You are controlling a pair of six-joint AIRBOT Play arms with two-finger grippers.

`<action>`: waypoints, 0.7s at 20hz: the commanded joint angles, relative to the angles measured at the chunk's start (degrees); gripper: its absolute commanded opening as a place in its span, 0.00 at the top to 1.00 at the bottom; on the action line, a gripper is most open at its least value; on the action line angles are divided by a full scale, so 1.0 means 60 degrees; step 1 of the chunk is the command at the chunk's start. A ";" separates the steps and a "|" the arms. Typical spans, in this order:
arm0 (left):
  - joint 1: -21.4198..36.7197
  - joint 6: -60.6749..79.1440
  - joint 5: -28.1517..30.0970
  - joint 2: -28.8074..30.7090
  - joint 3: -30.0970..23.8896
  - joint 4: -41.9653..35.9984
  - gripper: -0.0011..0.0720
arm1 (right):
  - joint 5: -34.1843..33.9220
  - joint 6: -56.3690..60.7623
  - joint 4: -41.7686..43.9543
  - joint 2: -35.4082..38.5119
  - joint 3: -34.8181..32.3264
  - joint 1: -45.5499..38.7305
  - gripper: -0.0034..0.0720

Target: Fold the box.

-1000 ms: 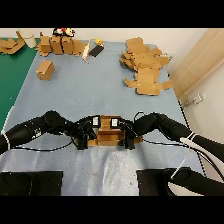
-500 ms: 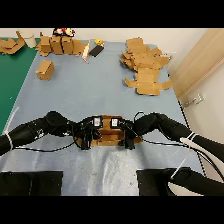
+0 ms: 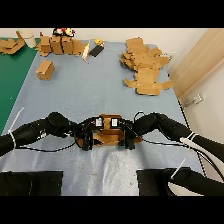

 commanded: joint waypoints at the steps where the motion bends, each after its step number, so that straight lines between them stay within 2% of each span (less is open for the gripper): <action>1: -0.0004 -0.0029 -0.0047 -0.0011 0.0000 -0.0022 0.31 | 0.0000 0.0011 0.0007 -0.0004 -0.0004 0.0004 0.28; 2: 0.0007 -0.0087 -0.0044 -0.0011 0.0000 0.0051 0.31 | 0.0000 0.0011 0.0007 -0.0004 -0.0004 0.0004 0.29; 3: 0.0018 -0.0335 0.0000 -0.0007 0.0000 0.0273 0.50 | 0.0000 0.0011 0.0007 -0.0004 -0.0004 0.0004 0.29; 4: 0.0025 -0.0750 0.0033 0.0022 0.0004 0.0688 0.92 | 0.0000 0.0011 0.0007 -0.0004 -0.0004 0.0004 0.29; 5: 0.0080 -0.1300 -0.0015 0.0095 0.0000 0.1202 0.97 | 0.0000 0.0011 0.0007 -0.0004 -0.0004 0.0004 0.28; 8: 0.0393 -0.3187 -0.0004 0.0670 -0.0004 0.1963 0.97 | 0.0004 0.0011 0.0007 -0.0004 -0.0004 0.0004 0.29; 11: 0.1089 -0.5380 -0.0076 0.1657 -0.0004 0.2473 0.97 | 0.0004 0.0011 0.0007 -0.0004 -0.0004 0.0004 0.29; 14: 0.1887 -0.9038 -0.1140 0.2881 -0.0007 0.4251 0.97 | 0.0000 0.0011 0.0007 -0.0004 -0.0004 0.0004 0.29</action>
